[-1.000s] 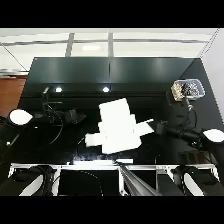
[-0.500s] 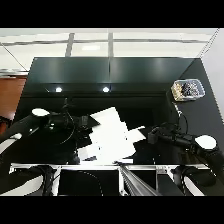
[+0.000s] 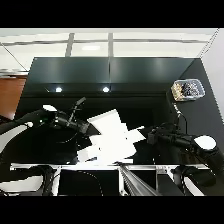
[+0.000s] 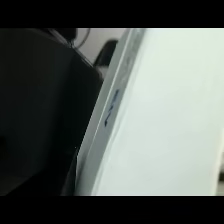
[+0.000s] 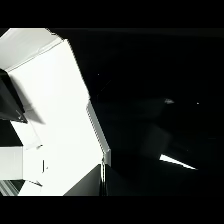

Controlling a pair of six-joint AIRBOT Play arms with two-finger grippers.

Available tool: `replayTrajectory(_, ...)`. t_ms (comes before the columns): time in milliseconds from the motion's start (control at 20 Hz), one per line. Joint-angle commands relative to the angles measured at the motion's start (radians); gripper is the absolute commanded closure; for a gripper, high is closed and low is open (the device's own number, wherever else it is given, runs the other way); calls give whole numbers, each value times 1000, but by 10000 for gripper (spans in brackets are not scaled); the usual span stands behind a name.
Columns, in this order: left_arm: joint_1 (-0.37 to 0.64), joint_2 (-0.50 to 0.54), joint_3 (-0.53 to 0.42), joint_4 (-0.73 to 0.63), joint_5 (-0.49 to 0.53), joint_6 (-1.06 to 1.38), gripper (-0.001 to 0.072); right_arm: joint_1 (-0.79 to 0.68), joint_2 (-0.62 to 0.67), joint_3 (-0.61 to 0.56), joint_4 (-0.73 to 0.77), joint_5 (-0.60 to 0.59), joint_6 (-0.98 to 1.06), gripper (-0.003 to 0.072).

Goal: Fold the box and place the chain.

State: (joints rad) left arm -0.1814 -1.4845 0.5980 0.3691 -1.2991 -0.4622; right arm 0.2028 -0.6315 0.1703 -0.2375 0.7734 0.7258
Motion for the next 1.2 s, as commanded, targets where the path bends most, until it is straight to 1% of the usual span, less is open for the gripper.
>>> replayTrajectory(0, -13, -11, 47, 68, -50, 55, 382, 1, 1, 0, -2, -1, 0, 676)
replayTrajectory(150, -78, -11, 77, 146, -29, 55, 381, 1, 1, 0, -3, -1, 0, 677)
replayTrajectory(250, -123, -11, 85, 158, 17, 55, 394, 1, 1, 0, -3, -1, 0, 676)
replayTrajectory(300, -137, -11, 88, 163, 38, 55, 486, 1, 1, 0, -3, -1, 0, 676)
replayTrajectory(350, -147, -11, 92, 167, 50, 55, 528, 1, 1, 0, -6, -1, 0, 676)
replayTrajectory(400, -151, -11, 97, 171, 50, 55, 627, 1, 1, 0, -8, -1, 0, 676)
replayTrajectory(450, -151, -11, 103, 176, 43, 55, 681, 0, 1, 0, -15, -3, 0, 669)
replayTrajectory(500, -149, -11, 110, 182, 32, 55, 681, -3, 1, 2, -27, -3, 2, 590)
replayTrajectory(550, -147, -11, 122, 192, 16, 55, 682, -12, 1, 9, -53, -3, 23, 303)
replayTrajectory(600, -147, -9, 137, 211, 3, 46, 682, -29, 1, 32, -113, 9, 64, 60)
replayTrajectory(650, -148, -5, 156, 236, -8, 31, 683, -50, 1, 67, -196, 36, 80, 56)
replayTrajectory(750, -150, 21, 194, 301, -8, 0, 685, -95, 1, 169, -411, 140, 79, 57)
replayTrajectory(850, -171, 79, 224, 396, 18, -66, 685, -114, 1, 274, -618, 233, 73, 57)
replayTrajectory(900, -192, 123, 224, 423, 37, -49, 685, -113, 1, 317, -705, 293, 25, 57)
replayTrajectory(950, -216, 175, 220, 432, 71, -10, 685, -113, 1, 340, -760, 339, -10, 57)
replayTrajectory(1050, -255, 264, 203, 402, 159, 140, 683, -113, 0, 343, -793, 363, -17, 57)
replayTrajectory(1150, -286, 292, 183, 393, 235, 307, 682, -113, 0, 343, -783, 353, -40, 57)
